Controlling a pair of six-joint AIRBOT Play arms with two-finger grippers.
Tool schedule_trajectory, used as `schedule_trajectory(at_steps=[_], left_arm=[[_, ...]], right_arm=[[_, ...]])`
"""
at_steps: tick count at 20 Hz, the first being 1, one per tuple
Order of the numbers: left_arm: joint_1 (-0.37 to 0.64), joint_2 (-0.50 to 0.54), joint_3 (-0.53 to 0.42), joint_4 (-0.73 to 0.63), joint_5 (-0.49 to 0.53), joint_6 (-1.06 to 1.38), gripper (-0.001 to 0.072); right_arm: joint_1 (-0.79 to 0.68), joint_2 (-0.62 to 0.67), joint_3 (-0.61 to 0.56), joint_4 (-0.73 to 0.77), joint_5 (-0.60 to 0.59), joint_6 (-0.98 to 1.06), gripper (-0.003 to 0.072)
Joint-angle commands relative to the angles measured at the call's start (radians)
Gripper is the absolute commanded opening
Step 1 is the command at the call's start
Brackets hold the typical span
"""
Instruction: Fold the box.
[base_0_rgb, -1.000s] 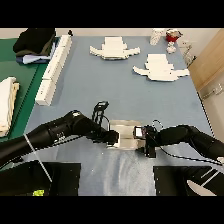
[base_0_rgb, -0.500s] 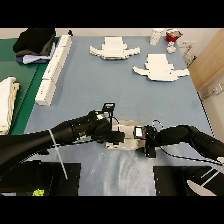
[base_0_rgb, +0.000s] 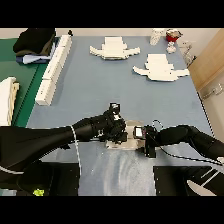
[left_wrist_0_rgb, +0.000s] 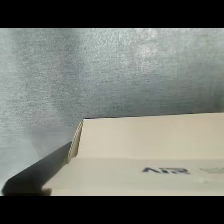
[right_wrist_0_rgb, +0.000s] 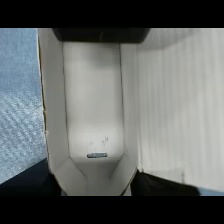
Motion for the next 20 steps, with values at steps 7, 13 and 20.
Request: schedule_trajectory(at_steps=[7,13,20], left_arm=[[-0.004,-0.019,0.013,0.010,-0.026,-0.027,0.0014],[-0.004,-0.019,0.013,-0.008,-0.026,-0.042,0.0593],[-0.004,-0.019,0.013,-0.008,-0.029,-0.056,0.0198]], right_arm=[[0.000,0.000,0.000,0.000,0.000,0.000,0.0448],[0.000,0.000,0.000,0.000,0.000,0.000,0.0449],[0.000,0.000,0.000,0.000,0.000,0.000,0.0448]])
